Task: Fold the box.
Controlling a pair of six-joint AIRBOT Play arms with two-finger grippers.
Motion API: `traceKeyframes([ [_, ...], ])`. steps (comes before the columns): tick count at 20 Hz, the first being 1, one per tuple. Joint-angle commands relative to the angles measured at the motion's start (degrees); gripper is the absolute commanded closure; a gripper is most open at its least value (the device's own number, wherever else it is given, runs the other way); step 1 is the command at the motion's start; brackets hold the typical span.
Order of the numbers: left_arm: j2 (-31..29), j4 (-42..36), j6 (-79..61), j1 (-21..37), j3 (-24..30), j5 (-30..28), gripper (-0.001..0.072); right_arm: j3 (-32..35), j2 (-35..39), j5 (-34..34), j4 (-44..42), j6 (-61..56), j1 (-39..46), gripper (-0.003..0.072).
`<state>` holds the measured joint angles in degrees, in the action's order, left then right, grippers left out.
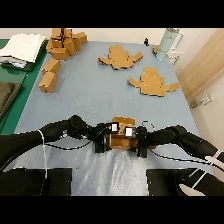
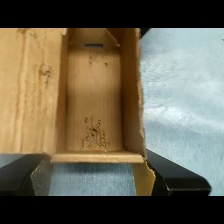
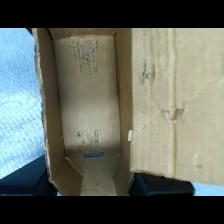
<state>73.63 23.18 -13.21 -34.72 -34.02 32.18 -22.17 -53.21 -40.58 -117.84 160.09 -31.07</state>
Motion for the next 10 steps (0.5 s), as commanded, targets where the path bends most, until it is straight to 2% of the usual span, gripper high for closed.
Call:
traceKeyframes([
  [1, 0.26, 0.15, 2.58, -0.66, -0.26, -1.64, 0.0024, 0.0, 0.02, 0.02, -0.02, -0.02, -0.02, 0.0184],
  [3, 0.26, 0.15, 2.58, -0.7, -0.28, -1.62, 0.0025, 0.0, 0.02, 0.02, 0.0, -0.02, -0.02, 0.0184],
  [4, 0.26, 0.22, 2.58, -0.92, -0.28, -1.68, 0.0063, 0.0, 0.02, 0.02, 0.0, 0.0, -0.02, 0.0184],
  [7, 0.26, 0.7, 2.58, -1.01, -0.26, -1.77, 0.0073, 0.0, 0.02, 0.02, -0.02, -0.02, -0.02, 0.0184],
  [8, 0.26, 1.42, 2.56, -1.01, -0.26, -1.68, 0.0215, 0.0, 0.02, 0.02, 0.0, 0.0, -0.02, 0.0184],
  [9, 0.24, 2.58, 2.51, -1.01, -0.26, -0.87, 0.0295, 0.0, 0.02, 0.02, 0.0, -0.02, -0.02, 0.0184],
  [10, 0.26, 3.45, 2.54, -1.01, -0.26, -0.31, 0.0295, 0.0, 0.02, 0.02, -0.02, 0.0, -0.02, 0.0184],
])
